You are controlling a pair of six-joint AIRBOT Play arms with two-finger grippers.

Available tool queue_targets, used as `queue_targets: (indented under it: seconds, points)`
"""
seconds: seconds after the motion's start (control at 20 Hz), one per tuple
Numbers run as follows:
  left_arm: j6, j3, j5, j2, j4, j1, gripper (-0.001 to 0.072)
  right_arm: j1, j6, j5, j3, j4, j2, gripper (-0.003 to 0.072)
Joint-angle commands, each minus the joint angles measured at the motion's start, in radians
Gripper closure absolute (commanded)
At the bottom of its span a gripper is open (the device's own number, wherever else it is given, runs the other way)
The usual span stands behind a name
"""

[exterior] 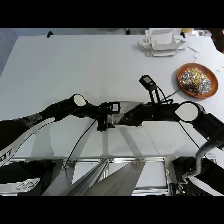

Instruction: Fold the box and place the chain.

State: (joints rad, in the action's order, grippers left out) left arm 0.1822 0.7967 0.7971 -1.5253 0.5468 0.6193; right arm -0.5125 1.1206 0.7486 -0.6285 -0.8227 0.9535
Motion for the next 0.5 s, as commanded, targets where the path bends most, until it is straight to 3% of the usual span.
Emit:
queue_targets:
  seconds: [0.0,0.3,0.45]
  points:
    - [0.0,0.0,0.0,0.001,0.0,-0.001,0.0456,-0.003,0.017,-0.002,-0.006,-0.031,0.051,0.0484]
    - [0.0,0.0,0.0,0.001,0.0,-0.001,0.0456,0.071,0.1,0.148,-0.278,-0.212,0.049,0.0488]
    - [0.0,0.0,0.0,0.001,0.0,0.0,0.0456,0.162,0.221,0.109,-0.338,-0.388,0.05,0.0587]
